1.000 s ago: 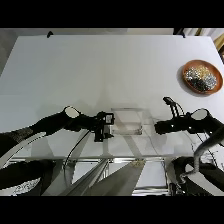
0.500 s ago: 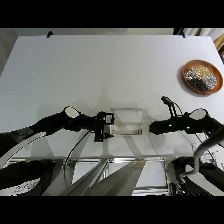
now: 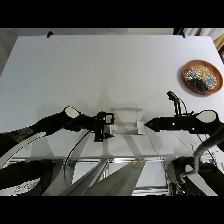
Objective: Fold the box and place the chain.
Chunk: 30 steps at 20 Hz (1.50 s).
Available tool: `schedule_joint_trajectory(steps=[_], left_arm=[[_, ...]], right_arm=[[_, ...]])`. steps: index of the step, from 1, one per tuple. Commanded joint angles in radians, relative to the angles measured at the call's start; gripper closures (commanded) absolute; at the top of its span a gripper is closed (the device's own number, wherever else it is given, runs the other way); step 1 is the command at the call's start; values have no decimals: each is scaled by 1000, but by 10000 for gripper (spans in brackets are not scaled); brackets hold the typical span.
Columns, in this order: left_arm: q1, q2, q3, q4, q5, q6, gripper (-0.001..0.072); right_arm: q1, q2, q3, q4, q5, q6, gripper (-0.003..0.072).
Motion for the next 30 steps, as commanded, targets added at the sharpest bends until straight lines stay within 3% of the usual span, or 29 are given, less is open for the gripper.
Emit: schedule_joint_trajectory(steps=[1, 2, 6, 8, 11, 18, 24, 30], left_arm=[[1, 1, 0, 0, 0, 0, 679], [1, 1, 0, 0, 0, 0, 679], [1, 1, 0, 0, 0, 0, 679], [1, 1, 0, 0, 0, 0, 679], [1, 1, 0, 0, 0, 0, 679], [1, 1, 0, 0, 0, 0, 679], [1, 1, 0, 0, 0, 0, 679], [1, 1, 0, 0, 0, 0, 679]], right_arm=[[1, 15, 0, 34, 29, 13, 287], [1, 15, 1, 37, 36, 13, 222], [40, 15, 0, 10, 38, 14, 221], [100, 15, 1, 7, -9, 44, 220], [186, 15, 12, -60, -117, 148, 136], [392, 12, 116, -367, -172, 507, 134], [508, -27, 118, -419, -264, 711, 134], [515, -28, 182, -486, -229, 797, 134]])
